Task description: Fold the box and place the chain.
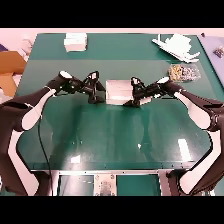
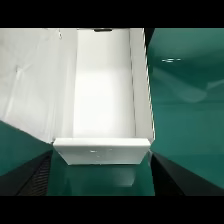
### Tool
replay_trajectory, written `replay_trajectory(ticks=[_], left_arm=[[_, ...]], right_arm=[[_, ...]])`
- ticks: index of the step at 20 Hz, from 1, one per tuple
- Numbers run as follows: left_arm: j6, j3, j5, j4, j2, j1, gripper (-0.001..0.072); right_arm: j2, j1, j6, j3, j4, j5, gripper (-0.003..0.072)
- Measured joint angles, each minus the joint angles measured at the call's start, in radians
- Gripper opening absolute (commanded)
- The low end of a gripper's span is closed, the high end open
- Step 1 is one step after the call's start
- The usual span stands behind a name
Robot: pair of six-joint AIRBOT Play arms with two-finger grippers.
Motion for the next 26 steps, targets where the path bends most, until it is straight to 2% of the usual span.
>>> replay_trajectory(ticks=[14, 26], left_arm=[[-0.016, 0.013, -0.069, 0.018, 0.000, 0.027, 0.0715], [-0.040, 0.013, -0.051, 0.022, -0.015, -0.002, 0.0715]], right_arm=[[0.000, 0.000, 0.000, 0.000, -0.002, 0.005, 0.0622], [0.000, 0.001, 0.000, 0.000, -0.002, 0.004, 0.0622]])
